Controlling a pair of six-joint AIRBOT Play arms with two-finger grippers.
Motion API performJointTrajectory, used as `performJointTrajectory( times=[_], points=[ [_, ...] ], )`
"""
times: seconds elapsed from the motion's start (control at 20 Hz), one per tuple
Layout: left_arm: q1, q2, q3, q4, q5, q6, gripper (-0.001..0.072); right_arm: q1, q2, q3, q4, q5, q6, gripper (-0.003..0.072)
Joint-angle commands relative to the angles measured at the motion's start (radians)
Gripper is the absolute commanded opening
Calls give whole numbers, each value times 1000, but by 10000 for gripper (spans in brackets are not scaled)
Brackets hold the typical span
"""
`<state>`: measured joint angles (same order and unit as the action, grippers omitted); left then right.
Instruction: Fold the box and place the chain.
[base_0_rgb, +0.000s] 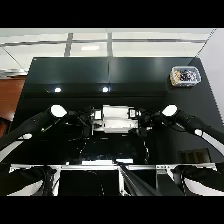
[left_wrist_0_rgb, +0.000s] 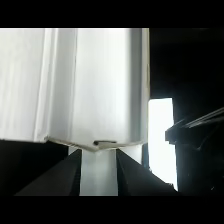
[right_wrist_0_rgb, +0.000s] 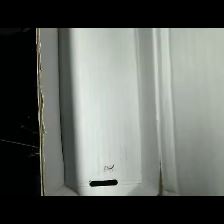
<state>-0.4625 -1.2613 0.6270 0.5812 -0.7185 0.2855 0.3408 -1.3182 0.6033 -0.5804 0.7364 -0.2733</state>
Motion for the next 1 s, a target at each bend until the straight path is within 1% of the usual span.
performJointTrajectory(
  times=[0.0, 0.1, 0.2, 0.35, 0.4, 0.45, 0.5, 0.55, 0.6, 0.65, 0.7, 0.75, 0.8, 0.85, 0.95],
  points=[
    [-16, -18, 3, -100, -21, 7, 265, 0, 1, 1, 0, 0, 0, 97],
    [-36, -40, 3, -124, -15, 6, 265, 0, 0, 1, 0, 0, 0, 97],
    [-52, -63, 5, -175, -13, 6, 266, 0, 0, 1, 0, 0, 0, 97],
    [-55, -65, 8, -179, 22, -3, 267, 0, 1, 1, 0, 0, 0, 97],
    [-55, -65, 8, -178, 27, -5, 200, 0, 1, 1, 0, 0, 0, 97],
    [-55, -65, 9, -177, 27, -5, 29, 0, 1, 1, 0, 0, 0, 97],
    [-55, -65, 8, -177, 29, -5, 131, 0, 0, 1, 0, 0, 0, 97],
    [-55, -65, 8, -177, 28, -5, 361, 0, 1, 1, 0, 0, 0, 97],
    [-55, -64, 9, -172, 27, -5, 346, 0, 1, 1, 0, 0, 0, 97],
    [-55, -63, 9, -166, 27, -5, 205, 0, 0, 1, 0, 0, 0, 97],
    [-54, -59, 9, -167, 27, -6, 204, 0, 0, 1, 0, 0, 0, 97],
    [-51, -49, 9, -167, 27, -6, 289, 0, 0, 1, 0, 0, 0, 97],
    [-42, -34, 9, -166, 26, -14, 345, 0, 1, 1, 0, 0, 0, 97],
    [-23, -10, 11, -148, 25, -56, 56, 0, 1, 1, 0, 0, 0, 97],
    [32, 61, 19, -61, -19, -190, 28, 0, 0, 1, 0, 0, 0, 97]
  ],
)
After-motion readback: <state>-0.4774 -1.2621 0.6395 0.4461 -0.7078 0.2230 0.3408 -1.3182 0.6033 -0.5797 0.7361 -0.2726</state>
